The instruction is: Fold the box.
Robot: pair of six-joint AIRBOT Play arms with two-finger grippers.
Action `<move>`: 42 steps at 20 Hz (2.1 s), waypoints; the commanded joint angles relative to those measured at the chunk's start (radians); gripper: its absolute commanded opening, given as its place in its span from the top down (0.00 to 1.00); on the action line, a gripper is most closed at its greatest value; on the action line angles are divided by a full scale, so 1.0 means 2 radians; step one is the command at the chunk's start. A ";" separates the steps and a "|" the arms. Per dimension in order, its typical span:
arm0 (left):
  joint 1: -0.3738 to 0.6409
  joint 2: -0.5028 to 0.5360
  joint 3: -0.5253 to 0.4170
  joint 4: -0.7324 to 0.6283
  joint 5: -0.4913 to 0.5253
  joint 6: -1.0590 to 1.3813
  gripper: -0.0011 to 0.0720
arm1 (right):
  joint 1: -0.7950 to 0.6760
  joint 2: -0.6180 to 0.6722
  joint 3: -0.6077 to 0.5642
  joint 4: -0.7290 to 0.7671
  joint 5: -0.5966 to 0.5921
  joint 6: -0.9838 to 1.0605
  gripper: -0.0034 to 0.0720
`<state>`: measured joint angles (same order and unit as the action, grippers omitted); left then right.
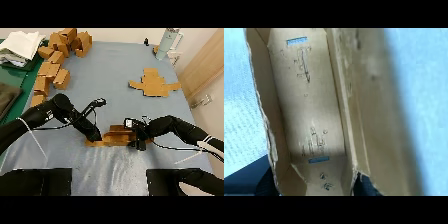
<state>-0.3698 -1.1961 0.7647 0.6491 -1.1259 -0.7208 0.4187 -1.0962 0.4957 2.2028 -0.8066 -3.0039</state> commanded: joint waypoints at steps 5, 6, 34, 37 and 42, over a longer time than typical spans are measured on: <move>-0.042 -0.048 0.062 -0.104 0.124 -0.096 0.97 | 0.000 0.000 0.000 0.000 0.000 0.000 0.20; -0.042 -0.064 0.077 -0.104 0.142 -0.103 0.97 | 0.000 0.000 0.000 0.000 0.000 0.000 0.20; 0.026 0.047 0.008 -0.018 0.044 0.148 0.97 | 0.000 0.000 0.000 0.000 0.000 0.000 0.20; 0.030 0.069 -0.062 -0.087 0.088 0.348 0.97 | 0.000 0.000 0.000 0.000 0.001 0.000 0.20; 0.033 0.053 -0.130 -0.147 0.146 0.514 0.24 | 0.000 0.000 0.000 0.000 0.001 0.000 0.20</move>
<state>-0.3073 -1.0836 0.5766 0.4160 -0.9112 0.1093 0.4187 -1.0966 0.4953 2.2028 -0.8062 -3.0043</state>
